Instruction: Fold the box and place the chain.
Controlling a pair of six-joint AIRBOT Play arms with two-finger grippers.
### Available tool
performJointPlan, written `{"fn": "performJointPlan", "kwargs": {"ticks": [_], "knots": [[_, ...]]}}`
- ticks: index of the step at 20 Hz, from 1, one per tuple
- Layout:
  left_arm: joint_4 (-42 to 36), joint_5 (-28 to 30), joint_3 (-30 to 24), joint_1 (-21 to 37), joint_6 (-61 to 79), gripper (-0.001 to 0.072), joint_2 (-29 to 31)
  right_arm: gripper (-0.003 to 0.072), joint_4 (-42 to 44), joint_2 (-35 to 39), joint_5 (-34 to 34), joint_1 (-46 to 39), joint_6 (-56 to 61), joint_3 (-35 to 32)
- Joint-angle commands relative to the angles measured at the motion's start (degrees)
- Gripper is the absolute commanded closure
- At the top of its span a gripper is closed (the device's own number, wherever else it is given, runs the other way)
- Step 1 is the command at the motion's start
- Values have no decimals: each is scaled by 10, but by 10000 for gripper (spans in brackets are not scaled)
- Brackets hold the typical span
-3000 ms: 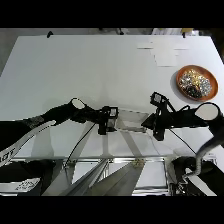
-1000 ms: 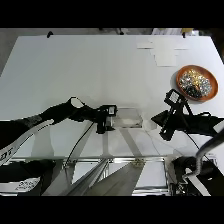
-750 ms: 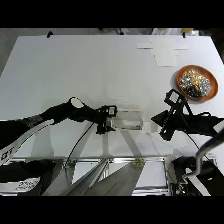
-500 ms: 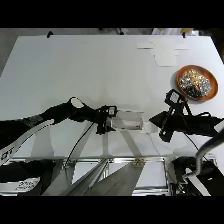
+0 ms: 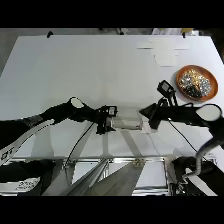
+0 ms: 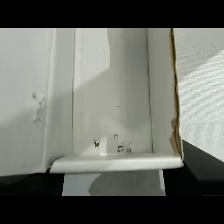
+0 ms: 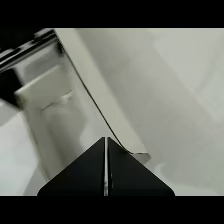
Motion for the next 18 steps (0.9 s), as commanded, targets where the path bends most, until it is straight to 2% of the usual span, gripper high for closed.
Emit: {"fn": "performJointPlan", "kwargs": {"ticks": [1,5,9,14,18], "knots": [[0,0,0,0,0,350,0,670,42,-108,-102,0,-16,4],[0,0,0,0,0,350,0,670,20,-129,-117,0,-3,4],[0,0,0,0,0,350,0,670,-59,-129,-92,0,51,4],[0,0,0,0,0,350,0,670,-68,-83,-5,0,62,56],[0,0,0,0,0,350,0,670,-142,-1,83,0,42,75]]}}
